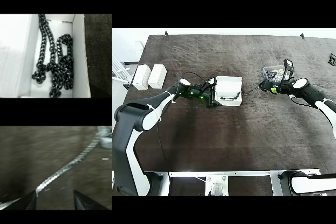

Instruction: Fold the box and place the chain.

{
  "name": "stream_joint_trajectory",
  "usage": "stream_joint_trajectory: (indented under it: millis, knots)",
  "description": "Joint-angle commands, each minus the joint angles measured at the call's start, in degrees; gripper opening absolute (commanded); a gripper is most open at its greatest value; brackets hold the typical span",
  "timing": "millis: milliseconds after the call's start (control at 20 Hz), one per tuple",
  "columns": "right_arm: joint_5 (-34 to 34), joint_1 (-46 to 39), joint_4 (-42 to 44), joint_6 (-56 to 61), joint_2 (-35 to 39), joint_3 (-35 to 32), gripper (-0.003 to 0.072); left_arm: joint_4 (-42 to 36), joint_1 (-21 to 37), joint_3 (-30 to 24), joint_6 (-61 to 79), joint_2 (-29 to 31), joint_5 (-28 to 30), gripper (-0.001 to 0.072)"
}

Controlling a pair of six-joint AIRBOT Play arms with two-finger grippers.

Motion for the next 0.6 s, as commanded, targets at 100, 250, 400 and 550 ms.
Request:
stream_joint_trajectory:
  millis: [100, 250, 400, 550]
  knots:
    - [-1.2, -3.7, 5.4, -4.8, -11.2, 8.2, 0.0545, 0.0, 0.0, 0.0, 0.0, 0.0, 0.0, 0.0342]
    - [0.1, -3.6, 11.4, -9.8, -15.8, 13.5, 0.0542, 0.0, 0.0, 0.0, 0.0, 0.0, 0.0, 0.0342]
    - [1.2, -3.7, 13.5, -11.3, -19.3, 16.2, 0.0504, 0.0, 0.0, 0.0, 0.0, 0.0, 0.0, 0.0342]
    - [0.5, -3.7, 14.7, -14.8, -20.7, 16.7, 0.0339, 0.0, 0.0, 0.0, 0.0, 0.0, 0.0, 0.0342]
